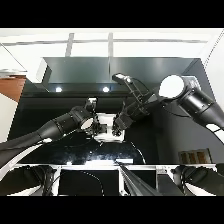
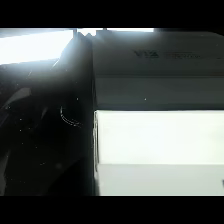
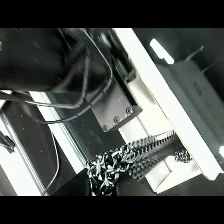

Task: Fold the box and place the chain.

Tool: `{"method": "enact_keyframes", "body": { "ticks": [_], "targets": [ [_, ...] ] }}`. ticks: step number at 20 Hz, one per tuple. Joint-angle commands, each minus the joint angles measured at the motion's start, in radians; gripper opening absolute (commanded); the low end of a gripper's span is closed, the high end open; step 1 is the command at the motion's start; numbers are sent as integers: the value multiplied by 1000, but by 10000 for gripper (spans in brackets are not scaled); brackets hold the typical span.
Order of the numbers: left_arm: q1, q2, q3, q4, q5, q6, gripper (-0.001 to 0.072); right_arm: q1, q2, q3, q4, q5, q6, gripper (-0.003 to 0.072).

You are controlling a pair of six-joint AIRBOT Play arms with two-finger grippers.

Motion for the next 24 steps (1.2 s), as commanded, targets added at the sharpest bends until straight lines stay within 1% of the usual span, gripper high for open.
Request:
{"method": "enact_keyframes", "body": {
  "ticks": [1, 2, 3, 4, 5, 7, 8, 9, 11, 14, 15, 16, 17, 20, 22, 23, 24],
  "targets": [
    [1, 0, 1, -3, -1, -1, 23, 11, -16, -34, -7, -16, 1, 233],
    [1, 0, 1, -3, 0, -1, 23, 0, -13, -34, -7, -5, 0, 285],
    [1, 0, 1, -3, -1, -2, 24, -18, -9, -34, -7, 21, 0, 315],
    [1, 0, 1, -3, -3, -2, 23, -48, 1, -34, -7, 64, 0, 465],
    [1, 0, 1, -3, -4, -2, 24, -84, 14, -34, -10, 111, 0, 500],
    [1, 0, 1, -3, -6, -18, 23, -167, 61, -34, -71, 183, 0, 499],
    [1, 0, 1, -3, -6, -40, 23, -206, 90, -42, -119, 187, 0, 499],
    [0, 0, 1, -3, -4, -59, 23, -244, 121, -67, -143, 166, 0, 499],
    [1, 0, 1, 2, 2, -59, 23, -306, 167, -155, -135, 88, 3, 499],
    [1, 0, 2, 0, 3, -58, 31, -331, 177, -259, -129, 41, 18, 499],
    [1, 0, 6, -2, -6, -58, 136, -331, 177, -277, -120, 35, 18, 499],
    [1, 3, 18, -3, -18, -49, 405, -331, 177, -287, -112, 30, 18, 499],
    [1, 9, 33, -2, -38, -24, 566, -331, 177, -290, -107, 26, 18, 499],
    [6, 46, 94, -2, -124, 122, 569, -331, 177, -290, -99, 8, 18, 499],
    [16, 93, 130, -3, -193, 294, 568, -331, 177, -290, -99, -8, 18, 499],
    [26, 129, 136, -20, -225, 412, 568, -331, 177, -290, -100, -15, 18, 499],
    [42, 163, 136, -66, -270, 572, 568, -331, 177, -290, -100, -18, 17, 499]
  ]
}}
